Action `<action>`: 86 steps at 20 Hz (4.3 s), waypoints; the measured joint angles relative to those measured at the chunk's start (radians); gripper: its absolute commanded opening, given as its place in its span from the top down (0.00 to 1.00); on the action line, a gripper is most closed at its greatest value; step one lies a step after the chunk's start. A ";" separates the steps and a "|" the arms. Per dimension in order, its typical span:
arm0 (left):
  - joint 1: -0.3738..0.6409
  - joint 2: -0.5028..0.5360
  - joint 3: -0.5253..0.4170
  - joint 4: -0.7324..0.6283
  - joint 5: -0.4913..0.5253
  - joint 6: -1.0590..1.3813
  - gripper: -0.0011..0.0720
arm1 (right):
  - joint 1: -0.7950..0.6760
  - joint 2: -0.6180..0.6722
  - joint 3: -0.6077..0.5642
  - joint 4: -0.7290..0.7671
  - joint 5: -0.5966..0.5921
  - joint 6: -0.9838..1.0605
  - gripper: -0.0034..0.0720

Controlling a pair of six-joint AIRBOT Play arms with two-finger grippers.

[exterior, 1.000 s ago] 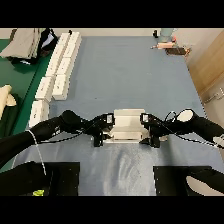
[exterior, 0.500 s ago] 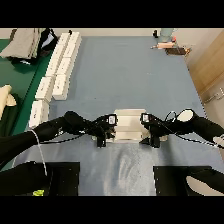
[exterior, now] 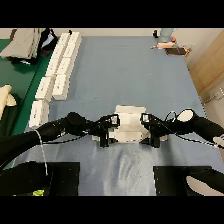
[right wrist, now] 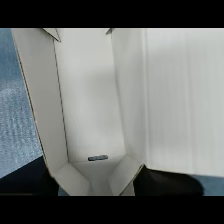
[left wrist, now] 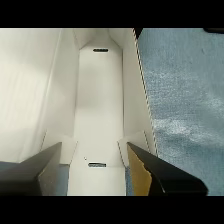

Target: Fold the box.

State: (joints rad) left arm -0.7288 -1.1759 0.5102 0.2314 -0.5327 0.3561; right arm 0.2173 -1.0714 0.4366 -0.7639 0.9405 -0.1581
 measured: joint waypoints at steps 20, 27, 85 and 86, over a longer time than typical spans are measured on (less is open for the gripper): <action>0.105 0.543 -0.001 0.996 -0.204 -1.878 0.96 | 0.001 0.000 0.000 0.001 0.001 0.001 0.23; 0.297 0.441 -0.041 1.033 -0.325 -2.267 0.97 | 0.001 0.000 0.000 0.001 0.001 0.001 0.23; -0.354 -0.145 0.441 1.318 -0.364 -2.925 0.27 | 0.001 0.000 0.000 0.001 0.001 0.001 0.23; -0.360 -0.157 0.450 1.323 -0.371 -2.932 0.27 | 0.001 0.000 0.000 0.001 0.001 0.001 0.23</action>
State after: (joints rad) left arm -1.0885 -1.3327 0.9600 1.5547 -0.9035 -2.5763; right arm 0.2180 -1.0714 0.4366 -0.7628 0.9413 -0.1570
